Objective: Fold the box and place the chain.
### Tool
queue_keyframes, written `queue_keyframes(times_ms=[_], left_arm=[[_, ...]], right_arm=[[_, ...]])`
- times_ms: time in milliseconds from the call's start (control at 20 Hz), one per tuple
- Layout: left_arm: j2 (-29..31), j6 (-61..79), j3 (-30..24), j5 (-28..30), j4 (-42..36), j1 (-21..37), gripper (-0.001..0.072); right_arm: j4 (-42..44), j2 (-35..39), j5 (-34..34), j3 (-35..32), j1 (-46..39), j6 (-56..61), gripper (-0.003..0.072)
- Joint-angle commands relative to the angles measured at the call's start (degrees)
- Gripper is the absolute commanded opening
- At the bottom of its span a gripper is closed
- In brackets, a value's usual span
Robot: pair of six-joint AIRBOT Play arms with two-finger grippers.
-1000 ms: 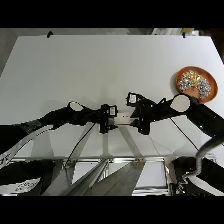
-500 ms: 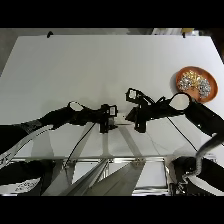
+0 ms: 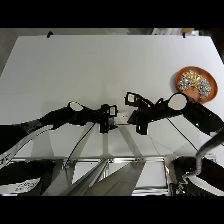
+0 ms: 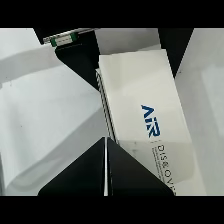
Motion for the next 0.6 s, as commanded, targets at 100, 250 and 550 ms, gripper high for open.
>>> queue_keyframes(times_ms=[100,250,550], left_arm=[[0.02,0.02,0.00,0.00,0.02,0.02,0.0170],[0.02,0.02,0.00,0.00,0.02,0.02,0.0170],[0.02,0.02,0.00,0.00,0.02,0.02,0.0170]], right_arm=[[2.49,0.59,1.22,0.00,0.07,-0.02,0.0011],[3.87,2.95,-0.94,0.00,0.04,-2.32,0.0012],[0.61,-0.09,-3.41,-0.02,0.00,0.81,0.0012]])
